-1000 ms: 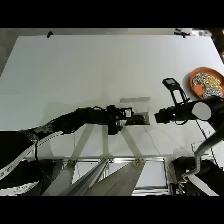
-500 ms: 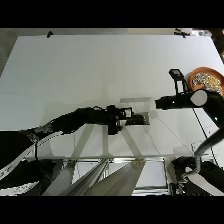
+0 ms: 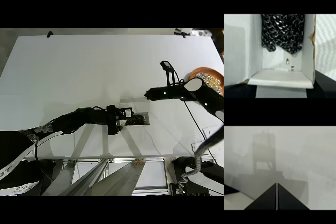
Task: Fold the box and place the chain.
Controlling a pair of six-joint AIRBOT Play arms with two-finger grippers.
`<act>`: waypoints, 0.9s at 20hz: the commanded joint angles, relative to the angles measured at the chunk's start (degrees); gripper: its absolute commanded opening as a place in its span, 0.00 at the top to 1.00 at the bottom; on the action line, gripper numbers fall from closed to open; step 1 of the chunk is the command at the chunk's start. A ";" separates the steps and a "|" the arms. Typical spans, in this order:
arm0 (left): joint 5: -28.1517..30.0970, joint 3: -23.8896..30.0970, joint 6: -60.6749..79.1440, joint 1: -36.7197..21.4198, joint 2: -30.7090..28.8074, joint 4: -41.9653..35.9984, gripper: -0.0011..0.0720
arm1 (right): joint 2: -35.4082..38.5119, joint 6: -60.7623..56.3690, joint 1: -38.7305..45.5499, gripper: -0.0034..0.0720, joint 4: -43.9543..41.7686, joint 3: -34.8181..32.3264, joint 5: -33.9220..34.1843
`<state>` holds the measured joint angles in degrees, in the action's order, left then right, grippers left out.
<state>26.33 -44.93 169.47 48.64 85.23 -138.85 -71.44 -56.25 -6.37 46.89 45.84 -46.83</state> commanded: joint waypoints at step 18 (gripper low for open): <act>0.02 0.02 0.04 0.02 -0.04 0.04 0.80 | 9.60 17.51 -10.38 0.91 11.98 2.40 -17.59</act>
<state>26.33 -44.93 169.51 48.64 85.23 -138.82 -62.13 -40.71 -13.02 56.07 48.21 -63.18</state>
